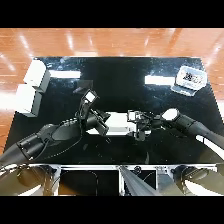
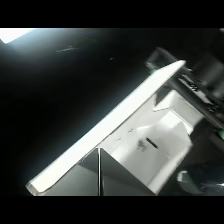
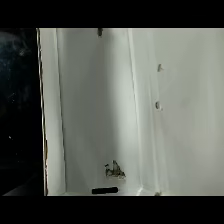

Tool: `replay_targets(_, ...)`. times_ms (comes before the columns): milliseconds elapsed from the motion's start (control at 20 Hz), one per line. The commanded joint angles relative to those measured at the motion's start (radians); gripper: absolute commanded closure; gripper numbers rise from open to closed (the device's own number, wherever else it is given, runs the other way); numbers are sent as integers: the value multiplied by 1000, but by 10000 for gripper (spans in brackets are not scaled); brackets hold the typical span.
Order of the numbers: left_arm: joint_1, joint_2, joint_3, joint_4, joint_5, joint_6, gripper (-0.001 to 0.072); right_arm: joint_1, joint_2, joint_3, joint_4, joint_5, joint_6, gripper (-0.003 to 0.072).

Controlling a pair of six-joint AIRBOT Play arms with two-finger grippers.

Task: Fold the box and place the chain.

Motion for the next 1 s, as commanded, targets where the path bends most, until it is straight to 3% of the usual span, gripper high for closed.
replay_targets(0,-14,-48,-3,1,-75,-2,690,1,0,0,0,0,0,62)
replay_targets(350,-27,-120,-3,2,-163,-58,689,1,0,0,0,0,0,62)
replay_targets(950,-62,-189,0,2,-193,-83,689,1,0,0,0,0,0,62)
